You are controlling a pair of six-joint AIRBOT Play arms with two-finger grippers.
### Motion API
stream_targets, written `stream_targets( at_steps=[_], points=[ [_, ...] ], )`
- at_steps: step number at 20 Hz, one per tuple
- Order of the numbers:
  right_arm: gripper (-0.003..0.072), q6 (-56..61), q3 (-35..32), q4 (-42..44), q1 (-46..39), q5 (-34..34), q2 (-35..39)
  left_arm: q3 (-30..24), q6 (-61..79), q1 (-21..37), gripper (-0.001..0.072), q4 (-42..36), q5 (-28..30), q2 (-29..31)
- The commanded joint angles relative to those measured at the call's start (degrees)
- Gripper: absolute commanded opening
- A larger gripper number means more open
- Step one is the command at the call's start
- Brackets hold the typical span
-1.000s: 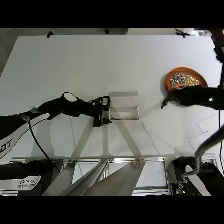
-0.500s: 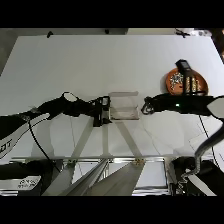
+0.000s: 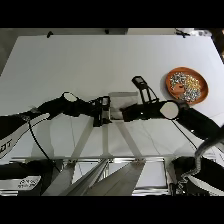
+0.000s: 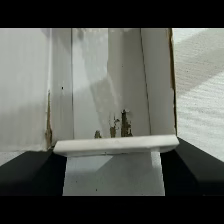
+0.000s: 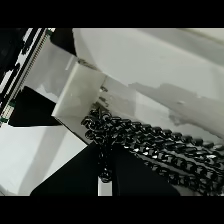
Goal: Fold the box and place the chain.
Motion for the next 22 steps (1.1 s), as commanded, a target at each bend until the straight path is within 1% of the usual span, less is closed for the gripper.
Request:
stream_targets(
  at_steps=[1,4,7,8,10,14,16,17,18,19,20,22],
  points=[
    [0.0014,0.04,-0.02,1.27,3.98,-5.79,-5.11,0.0,0.0,-0.02,0.0271,0.02,0.0,-0.04],
    [0.0014,0.02,-0.02,2.95,4.33,-8.13,-7.5,0.0,0.0,-0.02,0.0271,0.02,0.0,-0.04],
    [0.0024,0.04,-0.02,2.99,4.33,-8.63,-8.46,0.0,0.0,-0.02,0.0271,0.02,0.0,-0.04],
    [0.0066,0.02,0.0,2.99,4.33,-8.9,-8.46,0.0,0.0,-0.02,0.0271,0.02,0.0,-0.04],
    [0.0123,0.04,0.11,3.02,4.33,-9.31,-8.46,0.0,0.0,-0.02,0.0271,0.02,0.02,-0.04],
    [0.0123,-0.02,0.94,2.78,4.26,-8.87,-7.41,0.0,0.0,-0.02,0.0271,0.02,0.0,-0.04],
    [0.0129,-0.02,1.18,0.52,4.26,-8.28,-5.64,0.0,0.0,-0.02,0.0271,0.02,0.02,-0.04],
    [0.0139,-0.02,1.18,-0.92,3.93,-7.39,-4.37,0.0,0.0,-0.02,0.0271,0.02,0.02,-0.04],
    [0.0243,0.0,1.2,-2.32,2.93,-5.6,-2.84,0.0,0.0,-0.02,0.0271,0.02,0.02,-0.04],
    [0.0311,0.0,1.27,-3.61,1.55,-3.19,-1.4,0.0,0.0,-0.02,0.0271,0.02,0.0,-0.04],
    [0.0317,-0.02,1.33,-5.16,-0.15,-0.22,0.0,0.0,0.0,-0.02,0.0271,0.02,0.02,-0.04],
    [0.0317,-0.55,1.4,-10.91,-4.0,7.3,3.08,0.0,0.0,-0.02,0.0271,0.02,0.02,-0.04]
  ],
)
